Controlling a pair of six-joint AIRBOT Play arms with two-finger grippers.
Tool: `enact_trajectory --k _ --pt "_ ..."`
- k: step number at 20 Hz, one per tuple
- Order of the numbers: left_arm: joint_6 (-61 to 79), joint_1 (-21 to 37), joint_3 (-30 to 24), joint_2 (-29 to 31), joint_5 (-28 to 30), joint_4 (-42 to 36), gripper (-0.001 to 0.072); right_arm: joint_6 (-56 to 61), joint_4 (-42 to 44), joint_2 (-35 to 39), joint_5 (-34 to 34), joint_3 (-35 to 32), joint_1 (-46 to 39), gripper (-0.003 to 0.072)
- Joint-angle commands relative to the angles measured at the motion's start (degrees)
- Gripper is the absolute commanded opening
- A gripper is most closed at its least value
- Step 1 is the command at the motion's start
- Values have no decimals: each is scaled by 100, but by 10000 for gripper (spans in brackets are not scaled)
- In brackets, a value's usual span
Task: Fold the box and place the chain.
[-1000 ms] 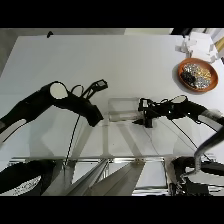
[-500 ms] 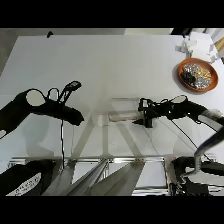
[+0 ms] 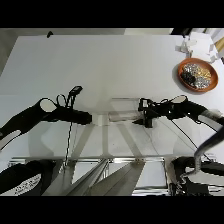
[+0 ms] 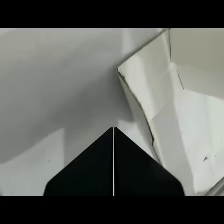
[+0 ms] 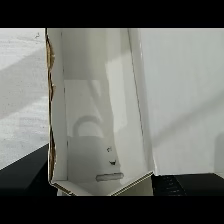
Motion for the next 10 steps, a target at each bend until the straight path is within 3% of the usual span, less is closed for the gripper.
enact_trajectory --k 1,10 --pt "2 -304 -20 -280 446 -404 2 0 0 2 2 0 4 414" --pt "24 -597 -17 -195 509 -699 3 0 0 4 2 -2 4 414"
